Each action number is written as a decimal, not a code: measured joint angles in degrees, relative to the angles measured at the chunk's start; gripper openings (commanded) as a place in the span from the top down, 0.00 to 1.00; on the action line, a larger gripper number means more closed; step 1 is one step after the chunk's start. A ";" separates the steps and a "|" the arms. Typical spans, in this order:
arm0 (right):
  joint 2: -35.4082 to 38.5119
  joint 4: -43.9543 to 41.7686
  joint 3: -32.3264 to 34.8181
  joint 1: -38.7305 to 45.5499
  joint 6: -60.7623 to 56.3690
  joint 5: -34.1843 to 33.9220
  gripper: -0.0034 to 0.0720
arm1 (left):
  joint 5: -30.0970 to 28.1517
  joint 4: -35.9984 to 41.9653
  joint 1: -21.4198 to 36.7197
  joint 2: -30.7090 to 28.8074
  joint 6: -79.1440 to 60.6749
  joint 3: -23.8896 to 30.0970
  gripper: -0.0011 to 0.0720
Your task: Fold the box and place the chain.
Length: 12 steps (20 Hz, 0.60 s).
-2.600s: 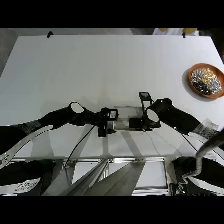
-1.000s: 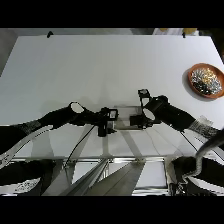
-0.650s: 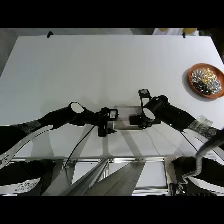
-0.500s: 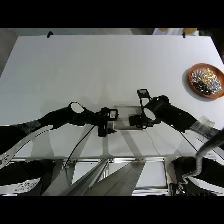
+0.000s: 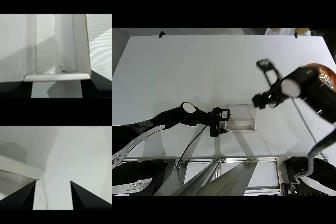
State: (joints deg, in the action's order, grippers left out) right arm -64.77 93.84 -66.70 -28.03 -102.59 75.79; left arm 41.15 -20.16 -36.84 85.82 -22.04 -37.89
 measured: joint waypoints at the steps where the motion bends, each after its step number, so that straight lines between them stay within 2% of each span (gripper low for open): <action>1: -0.66 0.09 -3.93 3.56 2.43 0.76 0.33 | 0.02 0.00 0.00 0.00 0.00 0.00 0.61; 5: -5.62 0.31 -17.14 20.35 9.33 1.11 0.33 | 0.07 0.00 0.00 0.00 0.02 0.00 0.61; 6: -6.84 0.28 -18.71 24.11 9.92 -0.35 0.35 | 0.09 0.00 0.00 0.00 0.02 0.00 0.61; 8: -9.60 0.26 -20.81 31.26 11.19 -2.93 0.54 | 0.11 0.00 0.00 0.00 0.02 0.00 0.61; 12: -16.81 0.26 -22.47 42.71 14.05 -5.64 0.54 | 0.24 0.00 0.00 0.00 0.02 0.00 0.61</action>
State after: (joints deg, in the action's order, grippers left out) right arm -81.58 94.11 -89.17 14.68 -88.53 70.15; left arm 41.39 -20.16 -36.84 85.82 -22.02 -37.89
